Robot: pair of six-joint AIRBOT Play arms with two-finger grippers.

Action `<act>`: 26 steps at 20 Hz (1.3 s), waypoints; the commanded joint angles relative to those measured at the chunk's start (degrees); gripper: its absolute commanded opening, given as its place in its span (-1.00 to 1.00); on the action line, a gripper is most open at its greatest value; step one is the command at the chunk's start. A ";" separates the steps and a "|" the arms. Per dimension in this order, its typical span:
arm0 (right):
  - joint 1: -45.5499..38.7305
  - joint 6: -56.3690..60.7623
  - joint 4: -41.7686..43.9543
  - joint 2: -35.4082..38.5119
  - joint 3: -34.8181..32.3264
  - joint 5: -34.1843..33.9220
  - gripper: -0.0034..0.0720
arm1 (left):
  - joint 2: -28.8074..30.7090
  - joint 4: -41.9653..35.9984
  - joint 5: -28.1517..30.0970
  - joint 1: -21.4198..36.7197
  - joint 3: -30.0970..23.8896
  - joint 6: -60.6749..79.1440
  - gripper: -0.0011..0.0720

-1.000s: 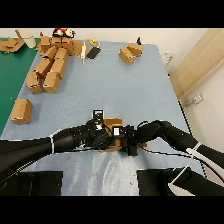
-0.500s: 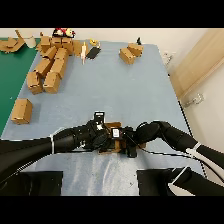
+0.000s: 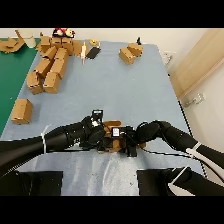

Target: Fold the box.

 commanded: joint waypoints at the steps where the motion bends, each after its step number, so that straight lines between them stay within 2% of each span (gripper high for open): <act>1: 0.00 -0.09 0.00 0.02 -0.02 -0.26 0.51 | 0.44 -0.02 -0.76 1.42 -0.02 0.57 0.57; 5: 0.00 -0.09 0.00 0.02 -0.02 -0.24 0.51 | 2.03 0.52 -2.99 1.57 -0.02 1.20 0.57; 10: 0.00 -0.09 0.00 0.02 -0.02 -0.24 0.51 | 4.68 0.55 -8.79 3.50 -0.02 2.51 0.56; 15: 0.00 -0.09 0.00 0.02 -0.02 -0.24 0.51 | 8.79 0.17 -5.05 5.14 -0.02 3.67 0.56; 19: 0.00 -0.09 0.00 0.02 -0.02 -0.24 0.51 | 9.20 -1.03 -2.29 5.11 -0.02 5.44 0.56; 20: 0.00 -0.09 0.00 0.02 -0.02 -0.24 0.51 | 9.22 -1.20 -2.43 5.11 -0.02 5.60 0.02; 21: 0.00 -0.09 0.00 0.02 -0.02 -0.24 0.51 | 9.22 -1.16 -2.78 5.11 -0.02 5.51 -0.80; 22: 0.00 -0.09 0.00 0.02 -0.02 -0.24 0.51 | 9.25 -0.83 -3.34 5.11 -0.02 5.57 -0.94; 24: 0.00 -0.09 0.00 0.02 -0.02 -0.24 0.51 | 9.35 1.07 -7.19 5.11 -0.17 6.73 -0.94; 26: 0.00 -0.09 0.00 0.02 -0.02 -0.24 0.51 | 10.80 -0.94 -9.22 5.11 -1.29 13.79 -0.94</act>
